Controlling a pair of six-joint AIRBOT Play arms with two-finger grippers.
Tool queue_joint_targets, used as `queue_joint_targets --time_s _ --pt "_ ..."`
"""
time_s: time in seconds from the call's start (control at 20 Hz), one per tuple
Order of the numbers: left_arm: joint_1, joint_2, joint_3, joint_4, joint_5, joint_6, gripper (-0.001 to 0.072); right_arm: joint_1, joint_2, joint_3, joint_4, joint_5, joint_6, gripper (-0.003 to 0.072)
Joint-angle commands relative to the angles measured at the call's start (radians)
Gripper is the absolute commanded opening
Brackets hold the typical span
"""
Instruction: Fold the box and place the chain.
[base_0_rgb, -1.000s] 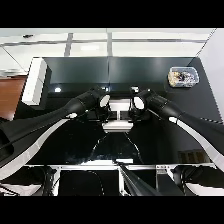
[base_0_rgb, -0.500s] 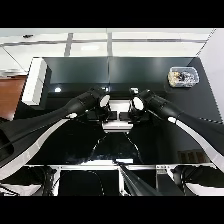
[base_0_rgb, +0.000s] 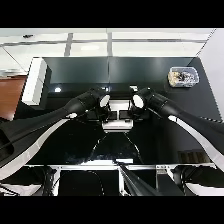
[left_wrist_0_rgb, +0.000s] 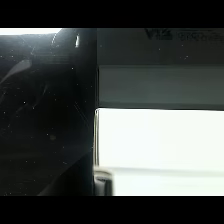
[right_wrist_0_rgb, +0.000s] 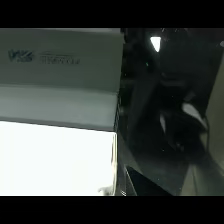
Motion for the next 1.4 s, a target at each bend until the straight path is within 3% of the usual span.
queue_joint_targets --time_s 0.0,0.2,0.35,0.45,0.7,0.75,0.8,0.95,1.05,1.35 --pt "0.001 0.0 0.0 0.001 0.001 0.0 0.0027 -0.005 0.025 0.082 -0.018 0.131 -0.13 0.0317" --pt "0.001 0.0 0.0 0.001 -0.001 0.0 0.0027 -0.005 0.138 0.173 -0.192 0.274 -0.265 0.0316" --pt "0.001 0.0 0.0 0.002 -0.001 0.0 0.0027 -0.008 0.211 0.173 -0.56 0.281 -0.266 0.0316" --pt "0.001 0.0 0.0 0.001 -0.001 0.0 0.0027 -0.053 0.212 0.171 -0.692 0.236 -0.266 0.0316" --pt "0.005 0.0 0.0 0.004 -0.001 0.001 0.0027 -0.325 0.206 0.114 -0.655 -0.23 -0.232 0.0317" --pt "0.008 0.0 0.0 0.004 -0.001 0.0 0.0027 -0.378 0.196 0.097 -0.65 -0.325 -0.196 0.0366" --pt "0.01 0.0 0.0 0.004 -0.001 0.0 0.0027 -0.427 0.171 0.091 -0.622 -0.391 -0.169 0.072" --pt "0.014 0.0 0.001 0.003 0.0 0.0 0.0027 -0.537 0.064 0.099 -0.516 -0.474 -0.162 0.0711" --pt "0.014 0.0 0.001 0.003 0.002 0.0 0.0027 -0.614 -0.035 0.188 -0.473 -0.437 -0.146 0.0709" --pt "0.014 0.0 0.0 0.0 0.003 0.0 0.0027 -0.833 -0.401 0.682 -0.205 -0.05 -0.144 0.0709"
